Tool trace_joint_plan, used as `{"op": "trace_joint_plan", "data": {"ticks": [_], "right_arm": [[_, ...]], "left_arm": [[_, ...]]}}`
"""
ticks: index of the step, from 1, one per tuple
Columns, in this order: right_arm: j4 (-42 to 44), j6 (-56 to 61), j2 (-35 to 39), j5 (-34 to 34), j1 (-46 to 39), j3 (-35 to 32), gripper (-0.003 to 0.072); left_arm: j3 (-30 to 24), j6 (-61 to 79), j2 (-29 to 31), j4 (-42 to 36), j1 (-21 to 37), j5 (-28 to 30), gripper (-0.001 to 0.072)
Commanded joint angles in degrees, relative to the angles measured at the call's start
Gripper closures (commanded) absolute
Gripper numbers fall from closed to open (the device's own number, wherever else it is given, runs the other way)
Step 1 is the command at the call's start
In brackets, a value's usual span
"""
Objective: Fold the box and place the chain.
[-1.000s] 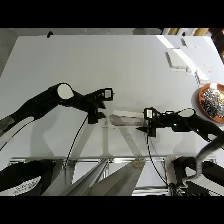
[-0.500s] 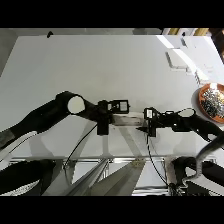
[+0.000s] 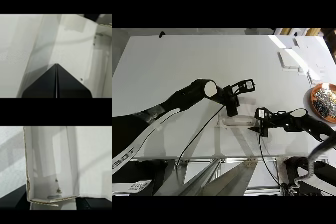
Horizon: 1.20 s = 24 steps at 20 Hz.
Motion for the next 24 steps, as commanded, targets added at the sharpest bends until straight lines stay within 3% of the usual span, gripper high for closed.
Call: {"op": "trace_joint_plan", "data": {"ticks": [1,5,9,12,16,19,24], "right_arm": [[0.00,0.00,0.02,0.04,-0.04,0.00,0.0346],[-0.02,0.00,0.02,0.04,-0.04,0.00,0.0346],[0.00,0.00,0.02,0.04,-0.04,0.00,0.0346],[-0.02,0.00,0.02,0.04,-0.04,0.00,0.0346],[-0.02,0.00,0.02,0.07,-0.04,0.00,0.0346],[-0.02,0.00,0.02,0.09,-0.04,0.00,0.0346],[-0.02,0.00,0.02,0.09,-0.04,0.00,0.0346]], "left_arm": [[1.33,0.72,-4.52,-1.86,1.03,1.55,0.0707],[1.36,-0.76,-3.19,0.28,1.70,-1.20,0.0708],[1.27,-12.41,5.18,17.51,4.31,-13.31,0.0708],[-0.07,-12.46,9.14,19.02,5.81,-19.71,0.0707],[-5.66,-7.48,9.92,12.46,5.09,-19.08,0.0700],[-10.69,-3.61,9.92,5.84,3.89,-12.50,0.0698],[-11.87,-1.55,9.92,4.63,3.34,-11.47,0.0696]]}}
